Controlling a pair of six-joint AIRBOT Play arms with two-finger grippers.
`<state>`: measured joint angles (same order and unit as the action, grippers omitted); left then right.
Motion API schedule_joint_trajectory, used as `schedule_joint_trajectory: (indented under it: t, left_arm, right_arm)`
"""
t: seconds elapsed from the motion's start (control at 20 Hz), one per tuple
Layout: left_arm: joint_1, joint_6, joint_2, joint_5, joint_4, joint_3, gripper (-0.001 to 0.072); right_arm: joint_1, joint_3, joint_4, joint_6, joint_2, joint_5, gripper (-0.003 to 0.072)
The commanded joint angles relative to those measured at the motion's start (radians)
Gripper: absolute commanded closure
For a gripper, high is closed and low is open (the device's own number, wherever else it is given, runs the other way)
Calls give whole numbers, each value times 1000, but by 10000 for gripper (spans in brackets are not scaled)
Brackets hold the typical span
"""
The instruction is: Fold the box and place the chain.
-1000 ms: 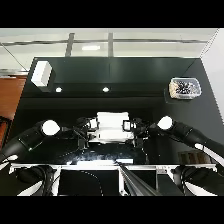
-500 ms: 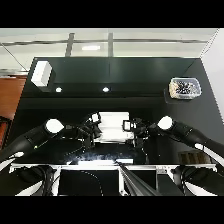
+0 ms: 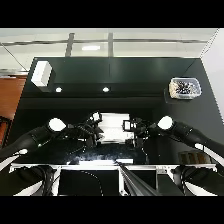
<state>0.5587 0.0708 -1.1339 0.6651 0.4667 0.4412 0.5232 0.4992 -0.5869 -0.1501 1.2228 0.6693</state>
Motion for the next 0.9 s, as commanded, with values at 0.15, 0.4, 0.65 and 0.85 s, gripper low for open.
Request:
schedule_joint_trajectory:
  t: [0.15, 0.4, 0.65, 0.85]
  left_arm:
    - [-86, 268, 103, 102, 296, 63, 682]
    - [-510, 759, 321, 209, 411, 77, 680]
    - [-787, 1167, 239, 491, 411, 27, 682]
    - [-740, 1169, 74, 520, 277, -66, 682]
  right_arm:
    - [0, 0, 0, 0, 0, 0, 270]
    - [0, 0, 0, 0, 0, 0, 270]
    - [0, 0, 1, 0, 0, 0, 270]
    - [0, 0, 1, 0, 0, 0, 270]
